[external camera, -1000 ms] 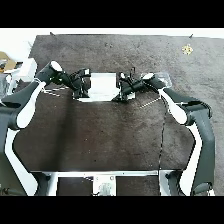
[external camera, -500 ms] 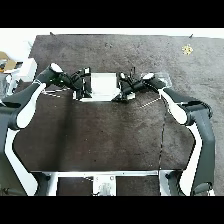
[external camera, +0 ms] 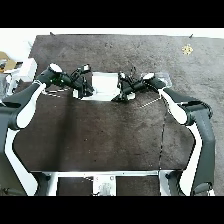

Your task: Fold the box and place the chain.

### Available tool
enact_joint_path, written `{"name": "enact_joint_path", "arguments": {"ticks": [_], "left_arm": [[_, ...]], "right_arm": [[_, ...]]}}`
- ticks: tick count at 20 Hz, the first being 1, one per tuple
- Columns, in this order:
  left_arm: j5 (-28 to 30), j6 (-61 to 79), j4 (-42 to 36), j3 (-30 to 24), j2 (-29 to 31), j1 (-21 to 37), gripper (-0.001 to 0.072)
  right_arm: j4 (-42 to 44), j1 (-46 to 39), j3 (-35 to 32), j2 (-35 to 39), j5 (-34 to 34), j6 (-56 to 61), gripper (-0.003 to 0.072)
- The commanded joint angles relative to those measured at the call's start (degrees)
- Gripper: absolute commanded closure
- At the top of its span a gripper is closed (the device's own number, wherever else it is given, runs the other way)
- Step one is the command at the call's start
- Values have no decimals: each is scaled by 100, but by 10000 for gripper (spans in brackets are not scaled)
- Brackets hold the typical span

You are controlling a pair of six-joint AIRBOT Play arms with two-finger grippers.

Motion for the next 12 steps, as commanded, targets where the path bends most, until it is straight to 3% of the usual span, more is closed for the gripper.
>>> {"name": "enact_joint_path", "arguments": {"ticks": [1, 11, 12], "left_arm": [[-2, 11, -42, 0, -28, -13, 366], [151, 282, -59, 0, -168, -195, 362], [149, 282, -57, 0, -168, -195, 291]], "right_arm": [[-2, 4, 0, 0, 4, 0, 383], [-2, 4, 0, 0, 4, 0, 383], [-2, 4, 0, 0, 4, 0, 383]]}}
